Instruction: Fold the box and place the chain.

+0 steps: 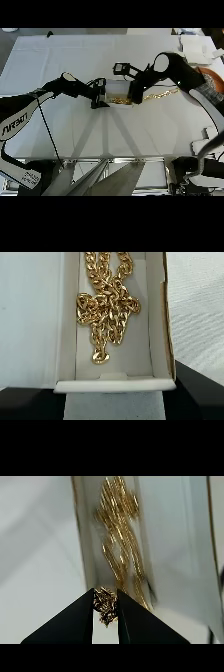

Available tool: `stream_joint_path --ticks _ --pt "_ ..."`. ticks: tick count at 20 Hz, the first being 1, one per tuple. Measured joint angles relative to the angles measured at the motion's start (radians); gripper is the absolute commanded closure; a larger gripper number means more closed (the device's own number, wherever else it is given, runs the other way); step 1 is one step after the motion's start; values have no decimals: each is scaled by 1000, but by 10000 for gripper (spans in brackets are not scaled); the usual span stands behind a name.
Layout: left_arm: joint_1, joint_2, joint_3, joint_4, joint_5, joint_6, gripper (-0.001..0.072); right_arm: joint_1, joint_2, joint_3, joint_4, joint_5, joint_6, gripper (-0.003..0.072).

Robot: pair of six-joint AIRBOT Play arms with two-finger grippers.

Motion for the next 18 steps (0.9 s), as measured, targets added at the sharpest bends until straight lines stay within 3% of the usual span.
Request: stream_joint_path --ticks 10,14,18 --pt "0 0 0 0 0 0 481 165 1 0 179 -211 24 679" --pt "0 0 0 0 0 0 481 175 -13 0 143 -284 54 678" --pt "0 0 0 0 0 0 481 179 -34 0 14 -334 154 677"
